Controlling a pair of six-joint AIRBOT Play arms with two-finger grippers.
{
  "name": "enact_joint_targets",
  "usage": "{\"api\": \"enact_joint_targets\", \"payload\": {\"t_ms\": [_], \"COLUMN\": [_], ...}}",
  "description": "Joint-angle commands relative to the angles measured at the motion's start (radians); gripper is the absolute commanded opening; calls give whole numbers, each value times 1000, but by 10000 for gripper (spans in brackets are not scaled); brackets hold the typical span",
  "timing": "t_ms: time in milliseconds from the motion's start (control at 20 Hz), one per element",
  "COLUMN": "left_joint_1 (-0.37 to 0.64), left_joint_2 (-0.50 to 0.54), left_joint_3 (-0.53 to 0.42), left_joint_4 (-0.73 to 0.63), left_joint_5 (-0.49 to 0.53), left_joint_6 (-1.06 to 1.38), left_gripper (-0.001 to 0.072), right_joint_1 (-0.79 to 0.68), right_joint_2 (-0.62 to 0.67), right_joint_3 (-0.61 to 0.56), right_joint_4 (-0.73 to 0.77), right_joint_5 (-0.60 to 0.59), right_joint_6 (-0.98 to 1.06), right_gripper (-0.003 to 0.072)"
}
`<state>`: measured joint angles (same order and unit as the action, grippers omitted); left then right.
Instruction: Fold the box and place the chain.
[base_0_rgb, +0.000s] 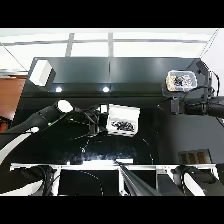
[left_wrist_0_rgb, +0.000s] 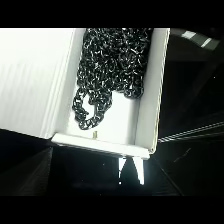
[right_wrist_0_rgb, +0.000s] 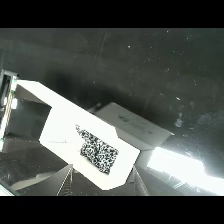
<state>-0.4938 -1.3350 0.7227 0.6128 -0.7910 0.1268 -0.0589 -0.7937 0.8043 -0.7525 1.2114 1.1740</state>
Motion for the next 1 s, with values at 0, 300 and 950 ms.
{"api": "enact_joint_targets", "payload": {"t_ms": [0,300,950], "left_joint_1": [7,7,7], "left_joint_2": [-13,-26,-75], "left_joint_3": [2,3,11], "left_joint_4": [-48,-57,-122], "left_joint_5": [-7,-7,-26], "left_joint_6": [50,88,170], "left_gripper": [698,698,695], "right_joint_1": [1,1,1], "right_joint_2": [1,1,0], "right_joint_3": [0,0,0], "right_joint_4": [0,0,-4], "right_joint_5": [0,0,-12], "right_joint_6": [0,0,0], "right_gripper": [446,446,446]}}
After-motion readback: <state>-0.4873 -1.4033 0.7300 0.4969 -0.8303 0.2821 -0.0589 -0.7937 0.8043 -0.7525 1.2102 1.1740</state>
